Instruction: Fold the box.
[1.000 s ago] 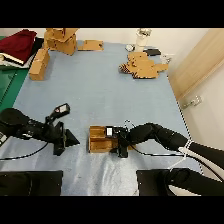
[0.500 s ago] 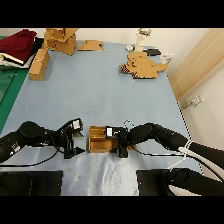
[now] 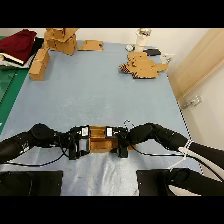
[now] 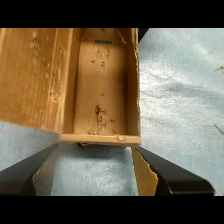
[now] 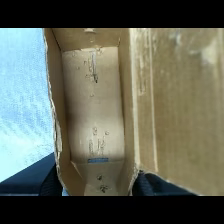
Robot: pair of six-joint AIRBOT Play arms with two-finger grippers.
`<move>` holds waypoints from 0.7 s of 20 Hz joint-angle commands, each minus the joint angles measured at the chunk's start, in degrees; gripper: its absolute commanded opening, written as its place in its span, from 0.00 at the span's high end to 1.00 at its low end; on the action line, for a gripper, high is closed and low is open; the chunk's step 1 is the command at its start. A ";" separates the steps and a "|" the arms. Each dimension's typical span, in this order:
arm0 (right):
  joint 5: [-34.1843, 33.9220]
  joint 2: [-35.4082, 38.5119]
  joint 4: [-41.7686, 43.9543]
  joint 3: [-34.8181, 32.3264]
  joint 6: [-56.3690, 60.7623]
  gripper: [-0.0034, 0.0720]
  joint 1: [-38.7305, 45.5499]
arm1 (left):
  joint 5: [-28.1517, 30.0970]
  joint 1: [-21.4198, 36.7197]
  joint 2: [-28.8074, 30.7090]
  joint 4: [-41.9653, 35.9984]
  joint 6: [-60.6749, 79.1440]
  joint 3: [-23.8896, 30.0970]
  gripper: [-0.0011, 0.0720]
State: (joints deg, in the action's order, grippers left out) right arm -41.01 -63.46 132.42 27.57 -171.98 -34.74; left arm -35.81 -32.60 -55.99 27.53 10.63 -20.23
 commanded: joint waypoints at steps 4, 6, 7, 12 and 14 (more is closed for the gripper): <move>0.00 -0.02 0.00 -0.02 0.00 0.29 -0.02 | -1.20 -0.31 -3.37 -0.79 1.38 -1.95 0.03; 0.00 -0.02 0.00 -0.02 0.00 0.29 -0.02 | -1.22 -0.31 -4.00 -1.03 2.05 -2.12 0.03; 0.00 -0.02 0.00 -0.02 0.00 0.29 -0.02 | -1.20 -0.35 -4.44 -1.53 2.10 -2.29 0.03; 0.00 -0.02 0.00 -0.02 0.00 0.29 -0.02 | -0.50 -2.45 -7.41 -4.22 4.61 -3.41 0.03; 0.00 -0.02 0.00 -0.02 0.02 0.29 -0.02 | -0.74 -2.43 -8.33 -4.17 4.57 -4.04 0.03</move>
